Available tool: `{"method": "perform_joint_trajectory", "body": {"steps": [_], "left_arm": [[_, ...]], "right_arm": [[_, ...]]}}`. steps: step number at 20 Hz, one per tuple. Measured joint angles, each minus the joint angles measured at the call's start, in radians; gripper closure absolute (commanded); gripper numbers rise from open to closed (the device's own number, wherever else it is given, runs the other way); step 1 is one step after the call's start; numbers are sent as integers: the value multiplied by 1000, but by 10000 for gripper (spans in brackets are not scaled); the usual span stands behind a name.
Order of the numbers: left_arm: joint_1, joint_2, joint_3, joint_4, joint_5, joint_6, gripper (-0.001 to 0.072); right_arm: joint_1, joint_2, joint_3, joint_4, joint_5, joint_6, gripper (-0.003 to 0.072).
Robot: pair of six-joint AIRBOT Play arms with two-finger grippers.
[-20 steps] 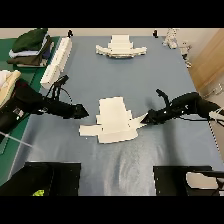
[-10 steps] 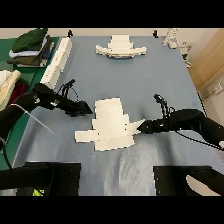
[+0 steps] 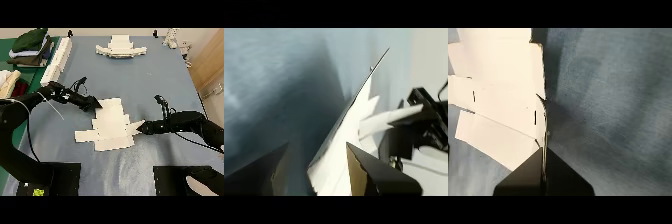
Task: Fold the box.
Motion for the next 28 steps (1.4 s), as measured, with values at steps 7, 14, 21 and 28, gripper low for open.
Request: {"method": "perform_joint_trajectory", "body": {"steps": [7,14,21,28], "left_arm": [[-53,-77,121,76,-186,33,434],[-70,-86,142,151,-241,44,619],[-88,-87,143,155,-245,80,696],[-100,-53,162,123,-251,217,701]], "right_arm": [[1,1,0,-2,-4,2,683],[1,1,0,-6,-8,3,682],[-1,0,11,-64,9,3,356],[-5,0,133,-538,76,245,357]]}}
